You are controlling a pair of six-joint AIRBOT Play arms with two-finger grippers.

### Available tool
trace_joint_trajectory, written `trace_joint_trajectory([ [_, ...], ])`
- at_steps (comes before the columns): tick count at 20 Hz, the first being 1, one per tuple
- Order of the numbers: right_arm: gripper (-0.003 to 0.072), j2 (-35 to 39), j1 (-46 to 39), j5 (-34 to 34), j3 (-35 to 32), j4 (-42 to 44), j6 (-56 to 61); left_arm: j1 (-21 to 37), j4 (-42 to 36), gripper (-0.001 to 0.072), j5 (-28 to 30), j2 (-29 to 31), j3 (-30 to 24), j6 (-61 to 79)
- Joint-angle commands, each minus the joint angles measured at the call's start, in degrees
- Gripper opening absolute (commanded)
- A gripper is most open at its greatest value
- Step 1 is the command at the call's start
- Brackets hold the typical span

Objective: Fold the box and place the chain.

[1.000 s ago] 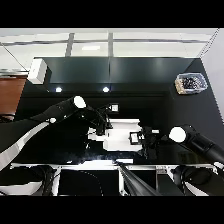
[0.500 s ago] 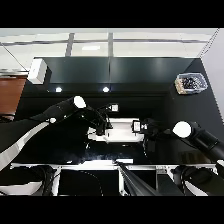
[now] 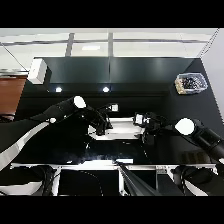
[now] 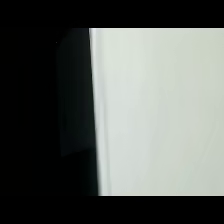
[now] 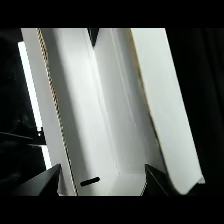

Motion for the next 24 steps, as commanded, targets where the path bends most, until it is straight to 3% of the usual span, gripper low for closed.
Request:
trace_joint_trajectory([
  [1, 0.0631, 0.0, -1.3, -0.8, 0.4, 0.4, 1.0, 0.0, 0.0, 0.0023, 0.0, 0.0, 0.0, 0.0],
  [9, 0.0631, 0.0, -3.9, 0.9, 0.5, 5.0, -1.5, 0.0, 0.0, 0.0023, 0.0, 0.0, 0.0, 0.0],
  [14, 0.0630, -2.1, -3.9, 5.9, 0.5, 5.6, -2.6, -0.1, 0.1, 0.0022, 0.0, 0.0, 0.0, 0.3],
  [20, 0.0629, -3.7, -4.0, 6.0, 0.2, 12.5, -9.0, 0.0, 0.1, 0.0022, 0.1, 0.0, 0.0, 0.3],
  [21, 0.0624, -3.9, -4.0, 6.0, -0.2, 12.6, -9.4, 0.0, 0.1, 0.0023, 0.1, 0.0, 0.0, 0.3],
  [22, 0.0528, -4.0, -4.0, 6.1, -0.6, 12.9, -9.7, 0.0, 0.0, 0.0022, 0.1, 0.0, 0.0, 0.3],
  [24, 0.0512, -4.1, -4.0, 6.1, -1.9, 12.9, -10.1, 0.0, 0.0, 0.0023, 0.1, 0.0, 0.0, 0.3],
])
